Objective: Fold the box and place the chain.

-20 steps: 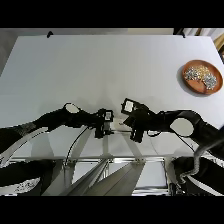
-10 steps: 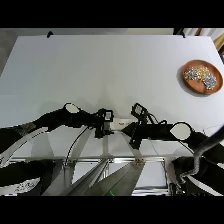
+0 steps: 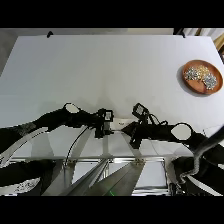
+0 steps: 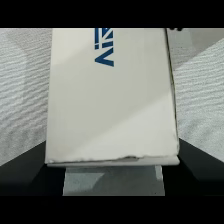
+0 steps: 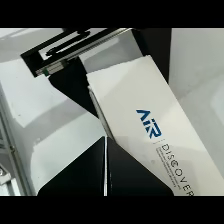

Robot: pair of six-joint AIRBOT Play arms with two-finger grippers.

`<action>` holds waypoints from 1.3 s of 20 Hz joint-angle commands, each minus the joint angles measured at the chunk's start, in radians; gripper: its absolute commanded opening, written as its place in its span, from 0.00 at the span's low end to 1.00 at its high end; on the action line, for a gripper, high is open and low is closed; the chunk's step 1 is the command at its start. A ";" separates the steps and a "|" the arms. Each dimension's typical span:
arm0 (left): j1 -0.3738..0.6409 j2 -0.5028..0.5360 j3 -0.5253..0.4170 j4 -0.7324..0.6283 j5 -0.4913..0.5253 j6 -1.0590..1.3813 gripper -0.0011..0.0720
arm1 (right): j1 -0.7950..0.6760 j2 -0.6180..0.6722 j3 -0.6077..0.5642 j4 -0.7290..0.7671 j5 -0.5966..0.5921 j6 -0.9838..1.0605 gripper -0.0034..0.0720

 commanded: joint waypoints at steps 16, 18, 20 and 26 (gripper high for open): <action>0.000 0.000 0.000 0.000 0.000 0.000 0.39 | -0.019 -0.065 0.002 -0.053 -0.002 -0.086 0.06; 0.000 0.000 0.000 0.000 0.000 0.000 0.39 | -0.008 -0.065 -0.004 -0.082 0.004 -0.083 0.06; 0.000 0.000 0.000 0.000 0.000 0.000 0.39 | 0.000 -0.065 -0.005 -0.079 -0.008 -0.083 0.06; 0.000 0.000 0.000 0.000 0.000 0.000 0.39 | 0.000 -0.081 -0.016 -0.106 -0.008 -0.082 0.06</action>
